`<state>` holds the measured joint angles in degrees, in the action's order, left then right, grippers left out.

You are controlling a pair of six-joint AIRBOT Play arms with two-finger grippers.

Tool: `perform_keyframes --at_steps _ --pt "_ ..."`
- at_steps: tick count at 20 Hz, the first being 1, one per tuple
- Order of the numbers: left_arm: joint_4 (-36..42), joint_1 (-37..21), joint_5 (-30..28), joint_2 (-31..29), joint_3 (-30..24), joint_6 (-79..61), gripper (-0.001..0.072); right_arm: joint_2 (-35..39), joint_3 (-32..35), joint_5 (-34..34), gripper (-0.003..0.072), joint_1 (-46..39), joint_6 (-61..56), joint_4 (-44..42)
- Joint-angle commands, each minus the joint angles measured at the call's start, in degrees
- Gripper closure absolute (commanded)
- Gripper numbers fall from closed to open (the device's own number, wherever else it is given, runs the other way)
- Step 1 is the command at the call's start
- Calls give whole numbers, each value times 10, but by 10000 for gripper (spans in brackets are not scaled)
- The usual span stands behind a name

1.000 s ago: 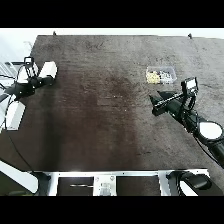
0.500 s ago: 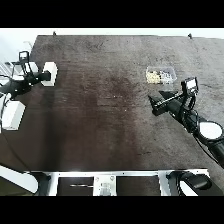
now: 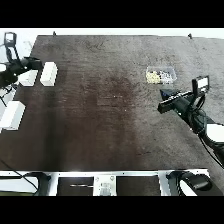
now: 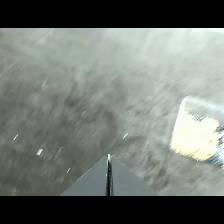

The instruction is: Fold the box and place the chain.

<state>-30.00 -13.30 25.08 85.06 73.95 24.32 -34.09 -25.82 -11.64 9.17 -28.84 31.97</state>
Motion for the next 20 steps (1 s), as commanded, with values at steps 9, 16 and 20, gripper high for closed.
perform_keyframes --at_steps 9,16,20 --pt "3 123 -189 -366 -205 -129 699 92 17 99 678 -70 -71 1" --pt "4 243 -283 -597 -454 -132 699 168 99 95 678 -94 -5 17" --pt "4 285 -329 -685 -557 -113 698 177 130 95 678 -94 -5 33"
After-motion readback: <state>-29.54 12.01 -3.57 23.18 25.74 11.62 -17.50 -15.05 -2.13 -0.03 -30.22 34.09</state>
